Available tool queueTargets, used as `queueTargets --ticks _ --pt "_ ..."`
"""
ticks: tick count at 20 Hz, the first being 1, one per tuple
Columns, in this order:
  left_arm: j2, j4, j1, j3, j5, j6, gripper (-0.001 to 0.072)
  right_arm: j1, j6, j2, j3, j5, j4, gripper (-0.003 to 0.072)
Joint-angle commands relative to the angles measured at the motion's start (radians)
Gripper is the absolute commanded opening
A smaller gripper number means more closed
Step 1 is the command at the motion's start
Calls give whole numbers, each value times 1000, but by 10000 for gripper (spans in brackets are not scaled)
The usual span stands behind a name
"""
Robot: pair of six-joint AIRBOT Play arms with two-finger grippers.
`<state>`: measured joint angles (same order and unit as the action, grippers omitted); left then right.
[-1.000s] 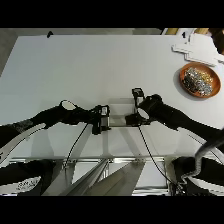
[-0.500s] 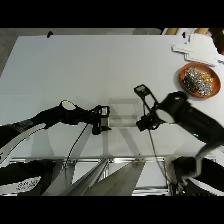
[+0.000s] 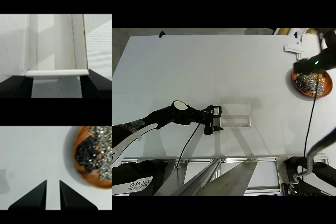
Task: Fold the box and place the chain.
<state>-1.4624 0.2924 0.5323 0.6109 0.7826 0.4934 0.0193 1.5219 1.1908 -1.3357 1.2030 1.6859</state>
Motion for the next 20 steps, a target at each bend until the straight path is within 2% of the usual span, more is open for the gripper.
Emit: queueTargets --ticks 1,5,7,9,13,20 --pt "0 0 -1 0 -1 0 48 -211 -34 167 -74 -121 -53 159" --pt "0 0 -1 0 -1 0 48 -293 -61 336 -74 -129 -62 164" --pt "0 0 -1 0 -1 0 48 -297 -159 399 -74 -130 -80 244" --pt "0 0 -1 0 0 0 48 -297 -192 444 -74 -147 -102 244" --pt "0 0 -1 0 -1 0 48 -297 -221 483 -74 -180 -157 229" --pt "0 0 -1 0 -1 0 48 -297 -221 514 -74 -167 -145 205"
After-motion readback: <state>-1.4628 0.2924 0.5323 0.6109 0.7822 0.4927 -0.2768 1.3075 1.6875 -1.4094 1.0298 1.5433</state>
